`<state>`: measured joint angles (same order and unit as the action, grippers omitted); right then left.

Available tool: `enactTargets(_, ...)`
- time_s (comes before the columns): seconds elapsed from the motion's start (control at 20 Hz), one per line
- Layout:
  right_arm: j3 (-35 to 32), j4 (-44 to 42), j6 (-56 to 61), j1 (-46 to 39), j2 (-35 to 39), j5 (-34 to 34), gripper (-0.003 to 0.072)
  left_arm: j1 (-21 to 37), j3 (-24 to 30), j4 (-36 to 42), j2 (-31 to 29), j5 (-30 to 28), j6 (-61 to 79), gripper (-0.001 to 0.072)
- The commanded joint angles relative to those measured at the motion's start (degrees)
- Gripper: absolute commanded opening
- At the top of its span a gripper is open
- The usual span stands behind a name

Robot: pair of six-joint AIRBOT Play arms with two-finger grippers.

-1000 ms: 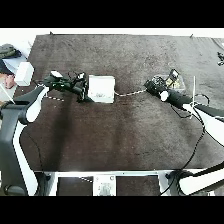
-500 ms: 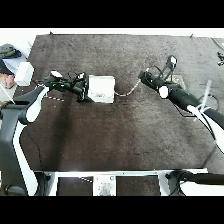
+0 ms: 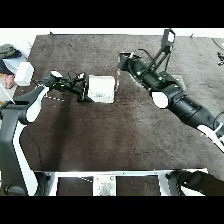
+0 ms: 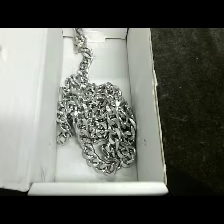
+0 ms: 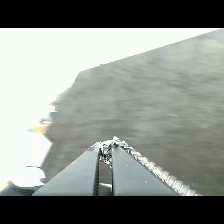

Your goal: Fold the box and place the chain.

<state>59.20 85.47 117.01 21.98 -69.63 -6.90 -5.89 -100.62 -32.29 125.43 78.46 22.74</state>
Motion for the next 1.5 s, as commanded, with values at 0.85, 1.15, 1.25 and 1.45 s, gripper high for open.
enactTargets(0.85, 0.00, 2.84, -0.79, -0.92, -8.41, 19.39, 0.0352, 0.04, -0.04, 0.00, 0.00, -0.02, 0.02, 0.0415)
enactTargets(1.15, -12.55, 2.56, 2.86, -18.95, -1.92, 21.31, 0.0352, 0.04, -0.04, 0.00, 0.00, 0.00, 0.02, 0.0415)
enactTargets(1.25, -12.52, 2.36, 2.86, -22.53, -4.61, 21.44, 0.0352, 0.04, -0.04, 0.00, 0.00, -0.02, 0.02, 0.0415)
enactTargets(1.45, -12.46, -0.72, 2.86, -26.40, -12.66, 16.83, 0.0352, 0.04, -0.04, -0.02, 0.00, -0.02, 0.02, 0.0415)
